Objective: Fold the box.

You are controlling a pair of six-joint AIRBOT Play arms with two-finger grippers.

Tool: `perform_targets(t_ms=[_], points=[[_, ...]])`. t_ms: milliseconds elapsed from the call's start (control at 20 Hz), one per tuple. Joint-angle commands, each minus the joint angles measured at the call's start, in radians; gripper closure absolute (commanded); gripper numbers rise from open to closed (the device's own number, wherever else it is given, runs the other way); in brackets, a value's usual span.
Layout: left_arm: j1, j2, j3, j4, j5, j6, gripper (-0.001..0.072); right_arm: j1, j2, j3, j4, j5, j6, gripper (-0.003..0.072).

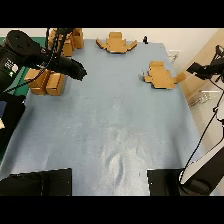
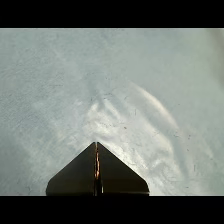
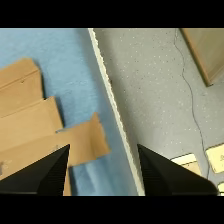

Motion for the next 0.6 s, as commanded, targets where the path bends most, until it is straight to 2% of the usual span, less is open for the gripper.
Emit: perform_targets(t_ms=[0,50,150,300,350,450,500,550], points=[[0.000,0.000,0.000,0.001,0.003,0.000,0.0692,0.024,-0.089,0.019,0.010,0.113,-0.050,0.0100],[0.000,0.000,0.000,0.001,0.003,0.000,0.0692,0.029,-0.101,0.019,0.012,0.113,-0.050,0.0101],[0.000,0.000,0.000,0.001,0.000,0.000,0.0692,0.034,-0.118,0.018,0.014,0.129,-0.054,0.0163],[-0.001,0.000,0.000,0.001,-0.011,-0.001,0.0692,0.034,-0.134,0.018,0.019,0.189,-0.051,0.0193],[-0.001,0.000,0.000,0.001,-0.011,-0.002,0.0691,0.034,-0.139,0.018,0.031,0.195,-0.045,0.0275],[-0.001,0.000,0.000,0.001,-0.011,-0.002,0.0692,0.037,-0.144,0.018,0.048,0.173,-0.032,0.0590],[-0.001,0.000,0.000,0.001,-0.009,-0.002,0.0692,0.037,-0.141,0.018,0.060,0.154,-0.032,0.0683],[-0.001,0.000,0.000,0.001,-0.009,-0.002,0.0692,0.036,-0.130,0.018,0.075,0.139,-0.030,0.0683]])
